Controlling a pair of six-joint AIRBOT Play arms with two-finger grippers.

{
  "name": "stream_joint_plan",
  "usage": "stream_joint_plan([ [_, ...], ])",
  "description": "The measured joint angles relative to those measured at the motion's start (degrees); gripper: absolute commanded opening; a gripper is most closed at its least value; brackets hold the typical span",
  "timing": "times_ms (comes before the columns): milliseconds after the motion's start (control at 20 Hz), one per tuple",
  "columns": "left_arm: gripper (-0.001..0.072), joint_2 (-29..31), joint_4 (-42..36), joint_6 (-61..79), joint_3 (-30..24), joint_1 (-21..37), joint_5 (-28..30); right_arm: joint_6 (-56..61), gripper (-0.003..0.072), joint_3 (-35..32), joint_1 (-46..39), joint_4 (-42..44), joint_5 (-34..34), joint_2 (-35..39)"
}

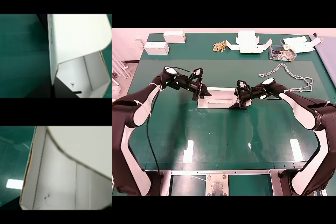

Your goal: Fold the box and place the chain.

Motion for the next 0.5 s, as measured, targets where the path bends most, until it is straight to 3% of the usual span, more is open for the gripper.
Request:
stream_joint_plan([
  [500,0.0019,0.0,0.0,0.0,0.0,0.02,-0.04,0.0,0.0642,0.2,0.0,0.42,0.42,-0.04],
])
